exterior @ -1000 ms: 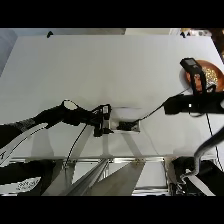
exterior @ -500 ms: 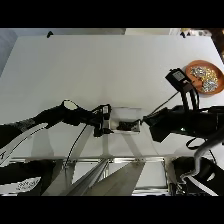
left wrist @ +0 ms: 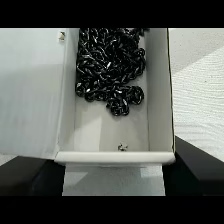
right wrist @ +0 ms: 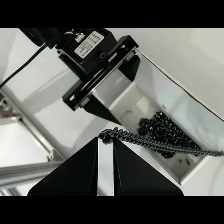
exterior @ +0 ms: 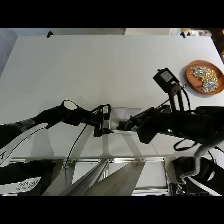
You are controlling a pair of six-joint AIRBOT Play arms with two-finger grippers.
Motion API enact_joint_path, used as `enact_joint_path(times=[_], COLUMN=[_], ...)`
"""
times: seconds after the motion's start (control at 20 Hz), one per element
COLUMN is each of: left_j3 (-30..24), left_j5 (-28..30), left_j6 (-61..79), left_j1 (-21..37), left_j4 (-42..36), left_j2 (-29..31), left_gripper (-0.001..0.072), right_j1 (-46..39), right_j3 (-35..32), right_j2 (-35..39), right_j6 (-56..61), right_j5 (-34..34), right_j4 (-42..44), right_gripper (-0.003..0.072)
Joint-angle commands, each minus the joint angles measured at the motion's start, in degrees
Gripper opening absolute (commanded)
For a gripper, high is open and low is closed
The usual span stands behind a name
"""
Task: Fold the box and place the chain.
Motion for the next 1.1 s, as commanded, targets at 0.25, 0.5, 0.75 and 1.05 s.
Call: enact_joint_path(times=[0.25,0.5,0.75,1.05], left_j3=[0.0,0.0,0.0,0.0], left_j5=[0.0,0.0,0.0,0.0], left_j6=[0.0,0.0,0.0,0.0], left_j1=[0.0,0.0,0.0,0.0], left_j4=[0.0,0.0,0.0,0.0], left_j2=[0.0,0.0,0.0,0.0], left_gripper=[0.0069,0.0069,0.0069,0.0069], right_j1=[0.2,0.2,0.2,0.2], right_j3=[-0.1,-0.1,0.0,0.2], right_j2=[-15.3,-26.1,-27.9,-19.6], right_j6=[-0.5,-0.7,-3.7,-4.4], right_j5=[-2.3,-3.6,-2.8,5.9], right_j4=[-4.5,-4.7,-2.7,-8.7], right_gripper=[0.0016,0.0017,0.0095,0.0273])
